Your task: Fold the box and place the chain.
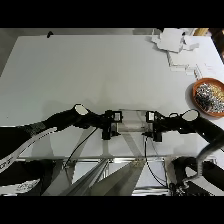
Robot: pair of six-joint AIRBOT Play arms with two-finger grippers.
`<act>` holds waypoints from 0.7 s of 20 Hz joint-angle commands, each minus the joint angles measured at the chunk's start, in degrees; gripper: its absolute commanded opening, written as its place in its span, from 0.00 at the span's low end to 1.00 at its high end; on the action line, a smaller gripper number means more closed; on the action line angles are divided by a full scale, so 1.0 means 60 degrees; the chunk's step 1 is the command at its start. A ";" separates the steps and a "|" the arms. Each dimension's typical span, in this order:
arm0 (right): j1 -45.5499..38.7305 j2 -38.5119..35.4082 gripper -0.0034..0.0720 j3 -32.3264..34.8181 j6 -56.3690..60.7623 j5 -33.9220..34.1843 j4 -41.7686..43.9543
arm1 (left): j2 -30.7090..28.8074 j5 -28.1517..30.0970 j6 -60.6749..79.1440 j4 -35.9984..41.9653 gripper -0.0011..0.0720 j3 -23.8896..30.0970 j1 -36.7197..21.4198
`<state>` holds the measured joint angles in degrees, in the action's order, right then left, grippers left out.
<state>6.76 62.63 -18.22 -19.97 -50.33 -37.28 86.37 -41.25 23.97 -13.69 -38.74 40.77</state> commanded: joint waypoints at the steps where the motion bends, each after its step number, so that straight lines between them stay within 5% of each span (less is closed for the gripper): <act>1: 0.0004 -0.0004 0.57 -0.0004 0.0000 0.0000 0.0000 | -0.0004 -0.0022 0.0007 -0.0015 0.31 0.0000 0.0007; 14: 0.0004 -0.0004 0.57 -0.0004 -0.0004 -0.0033 0.0295 | -0.0004 -0.0018 0.0007 -0.0015 0.31 0.0000 0.0007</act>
<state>6.76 62.63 -18.20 -20.10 -50.13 -36.82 86.37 -41.39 24.01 -13.78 -38.74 40.77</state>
